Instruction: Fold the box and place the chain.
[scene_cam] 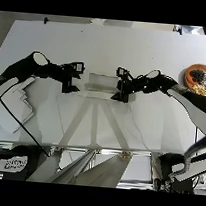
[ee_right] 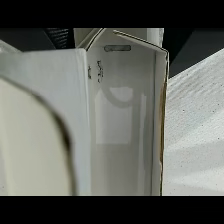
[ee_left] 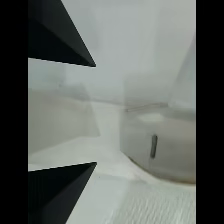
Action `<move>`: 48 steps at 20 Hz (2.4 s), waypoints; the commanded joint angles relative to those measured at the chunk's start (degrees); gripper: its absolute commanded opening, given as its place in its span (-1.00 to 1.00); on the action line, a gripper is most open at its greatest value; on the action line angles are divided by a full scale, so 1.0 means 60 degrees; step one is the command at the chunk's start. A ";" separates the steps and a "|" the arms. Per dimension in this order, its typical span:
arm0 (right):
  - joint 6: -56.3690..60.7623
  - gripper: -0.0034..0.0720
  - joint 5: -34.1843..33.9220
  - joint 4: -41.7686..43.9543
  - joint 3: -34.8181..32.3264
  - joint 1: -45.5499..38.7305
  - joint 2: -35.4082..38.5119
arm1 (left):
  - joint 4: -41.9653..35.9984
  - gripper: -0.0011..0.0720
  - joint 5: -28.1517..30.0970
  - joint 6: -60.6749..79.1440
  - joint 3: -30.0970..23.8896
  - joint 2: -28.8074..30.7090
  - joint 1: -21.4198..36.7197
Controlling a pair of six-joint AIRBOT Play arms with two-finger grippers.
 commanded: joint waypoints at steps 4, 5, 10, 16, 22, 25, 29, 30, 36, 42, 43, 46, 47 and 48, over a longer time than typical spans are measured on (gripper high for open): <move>0.0000 0.06 0.0004 0.0004 0.0000 0.0000 -0.0007 | 0.0018 0.76 0.0874 0.0780 -0.0025 -0.0714 -0.0688; 0.0000 0.06 0.0004 0.0004 0.0000 0.0000 -0.0007 | 0.0018 0.75 0.0863 0.0885 -0.0025 -0.0732 -0.0758; 0.0000 0.06 0.0004 0.0004 0.0000 0.0000 -0.0007 | 0.0025 0.11 0.0750 0.0885 -0.0025 -0.0707 -0.0834; 0.0000 0.06 0.0004 0.0004 0.0000 0.0000 -0.0007 | 0.0033 -0.06 0.0463 0.0889 -0.0025 -0.0492 -0.0834; 0.0000 0.06 0.0004 0.0004 0.0000 0.0000 -0.0007 | 0.0091 -0.20 -0.0288 0.0889 -0.0025 -0.0357 -0.0834; 0.0000 0.06 0.0004 0.0004 0.0000 0.0000 -0.0007 | 0.0091 -0.28 -0.0419 0.0892 -0.0025 -0.0357 -0.0834; 0.0000 0.06 0.0004 0.0004 0.0000 0.0000 -0.0007 | 0.0087 -0.39 0.0073 0.0951 -0.0025 -0.0357 -0.0834; 0.0000 0.06 0.0004 0.0004 0.0000 0.0000 -0.0007 | 0.0040 -0.39 0.0277 0.0954 -0.0025 -0.0357 -0.0834; 0.0000 0.06 0.0004 0.0004 0.0000 0.0000 -0.0007 | -0.0732 -0.41 0.0364 0.1359 -0.0025 -0.0353 -0.0954; 0.0000 0.06 0.0004 0.0004 0.0000 0.0000 -0.0007 | -0.0918 -0.69 0.0058 0.1355 -0.0025 -0.0357 -0.1064; 0.0000 0.06 0.0004 0.0000 0.0000 0.0000 -0.0007 | -0.1049 -0.79 -0.0029 0.1355 -0.0025 -0.0357 -0.1064; 0.0000 0.06 0.0004 0.0004 0.0000 0.0000 -0.0007 | -0.1698 -0.51 0.0018 0.1348 -0.0025 -0.0372 -0.1064; 0.0000 0.06 0.0004 0.0004 0.0000 0.0000 -0.0007 | -0.1880 -0.31 0.0051 0.1348 -0.0025 -0.0375 -0.1064; 0.0000 0.06 0.0004 0.0004 0.0000 0.0000 -0.0007 | -0.2018 -0.25 0.0047 0.1348 -0.0025 -0.0375 -0.1064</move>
